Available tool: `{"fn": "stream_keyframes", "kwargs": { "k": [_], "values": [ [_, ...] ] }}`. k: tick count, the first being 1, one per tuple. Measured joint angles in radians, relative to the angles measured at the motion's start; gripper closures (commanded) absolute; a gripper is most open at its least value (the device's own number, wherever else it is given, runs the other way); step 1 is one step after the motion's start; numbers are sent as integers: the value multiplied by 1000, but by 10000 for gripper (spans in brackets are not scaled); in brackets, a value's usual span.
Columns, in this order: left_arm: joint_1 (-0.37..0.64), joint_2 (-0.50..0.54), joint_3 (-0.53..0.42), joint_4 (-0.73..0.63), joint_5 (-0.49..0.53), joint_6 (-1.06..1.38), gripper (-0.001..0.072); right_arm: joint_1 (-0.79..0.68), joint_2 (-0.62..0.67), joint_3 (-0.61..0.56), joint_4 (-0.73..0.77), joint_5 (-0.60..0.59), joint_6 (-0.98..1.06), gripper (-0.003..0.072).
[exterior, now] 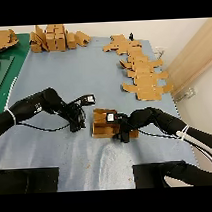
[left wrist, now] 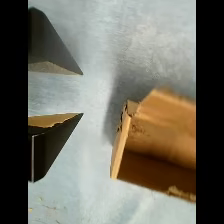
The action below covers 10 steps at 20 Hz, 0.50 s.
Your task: Fold the box.
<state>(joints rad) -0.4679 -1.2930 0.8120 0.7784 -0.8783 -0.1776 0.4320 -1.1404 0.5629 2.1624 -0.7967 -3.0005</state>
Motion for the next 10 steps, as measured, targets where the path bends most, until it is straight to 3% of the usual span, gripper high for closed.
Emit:
{"fn": "stream_keyframes", "kwargs": {
  "k": [1,2,3,6,10],
  "values": [
    [33,3,-29,-84,-6,105,340,0,0,0,0,0,0,231],
    [71,4,-61,-174,-31,219,121,0,0,0,0,-1,0,232],
    [103,5,-88,-240,-53,312,17,0,0,0,-1,-1,0,232],
    [137,7,-143,-359,-96,498,17,0,0,0,-1,-1,0,232],
    [90,7,-167,-417,-90,582,17,0,0,0,-2,-1,0,232]
  ]
}}
